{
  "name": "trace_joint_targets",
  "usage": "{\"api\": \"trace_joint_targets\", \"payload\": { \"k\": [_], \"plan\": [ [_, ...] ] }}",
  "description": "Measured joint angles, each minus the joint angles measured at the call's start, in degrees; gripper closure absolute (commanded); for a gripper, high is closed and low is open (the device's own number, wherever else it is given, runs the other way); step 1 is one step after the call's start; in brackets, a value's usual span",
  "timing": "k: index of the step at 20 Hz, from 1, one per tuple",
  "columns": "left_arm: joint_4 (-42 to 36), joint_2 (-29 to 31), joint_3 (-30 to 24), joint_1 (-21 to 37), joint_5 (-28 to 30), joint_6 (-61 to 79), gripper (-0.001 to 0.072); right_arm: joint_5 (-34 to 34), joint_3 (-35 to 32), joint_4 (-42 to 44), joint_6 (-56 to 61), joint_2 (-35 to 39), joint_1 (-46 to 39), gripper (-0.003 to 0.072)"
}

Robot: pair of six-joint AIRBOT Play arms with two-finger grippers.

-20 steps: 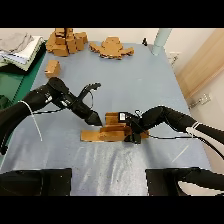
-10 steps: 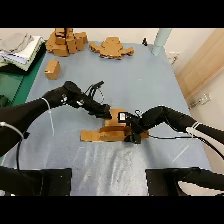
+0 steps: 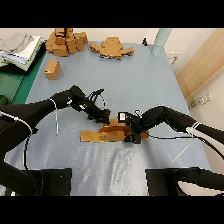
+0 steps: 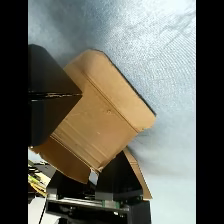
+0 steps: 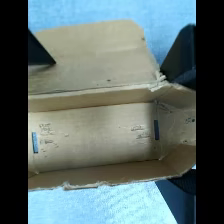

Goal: Fold the box.

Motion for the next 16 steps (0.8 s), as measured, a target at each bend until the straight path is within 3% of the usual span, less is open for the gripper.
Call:
{"api": "trace_joint_targets", "payload": {
  "k": [4,8,16],
  "plan": [
    [0.7,2.3,1.4,0.2,0.4,3.0,0.0699,0.0,0.0,0.0,0.0,0.0,0.0,0.0086],
    [1.1,10.0,-0.2,0.5,1.3,10.2,0.0701,0.0,0.0,0.0,0.0,0.0,0.0,0.0087],
    [2.8,35.4,-19.9,-0.9,9.1,35.5,0.0693,0.0,0.0,0.0,0.0,0.0,0.0,0.0087]
  ]
}}
